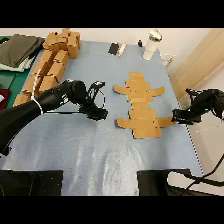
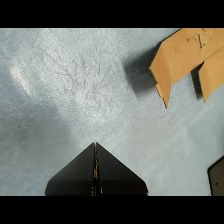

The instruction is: Fold the box.

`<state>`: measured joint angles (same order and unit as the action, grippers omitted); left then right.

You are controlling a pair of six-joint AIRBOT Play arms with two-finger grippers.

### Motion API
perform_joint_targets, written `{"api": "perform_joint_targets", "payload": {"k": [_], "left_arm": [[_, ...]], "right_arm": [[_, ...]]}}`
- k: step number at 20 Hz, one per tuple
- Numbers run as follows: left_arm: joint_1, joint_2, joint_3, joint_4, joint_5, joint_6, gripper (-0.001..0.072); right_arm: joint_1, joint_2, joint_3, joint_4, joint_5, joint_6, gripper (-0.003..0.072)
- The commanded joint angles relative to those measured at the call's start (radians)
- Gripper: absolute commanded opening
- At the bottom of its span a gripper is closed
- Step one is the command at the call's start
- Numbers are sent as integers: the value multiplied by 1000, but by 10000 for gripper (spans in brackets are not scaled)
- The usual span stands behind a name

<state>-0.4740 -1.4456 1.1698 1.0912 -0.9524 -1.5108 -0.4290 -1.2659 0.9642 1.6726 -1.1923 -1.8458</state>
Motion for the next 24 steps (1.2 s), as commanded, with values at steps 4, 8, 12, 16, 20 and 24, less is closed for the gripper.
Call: {"api": "perform_joint_targets", "payload": {"k": [4,8,12,16,20,24], "left_arm": [[0,-1,0,-3,25,0,13],[0,-1,1,-63,25,25,14],[0,-1,1,-107,-2,64,15],[14,-1,1,-137,-63,106,583],[110,0,1,-317,-185,169,581],[183,0,1,-351,-371,224,320]], "right_arm": [[-26,-80,1,306,31,-341,443],[-5,-111,0,314,-42,-354,284],[-4,-126,0,313,-40,-354,257],[29,-131,0,420,-115,-353,3],[149,-122,-24,678,-206,-354,2],[345,-82,-160,727,-113,-301,2]]}}
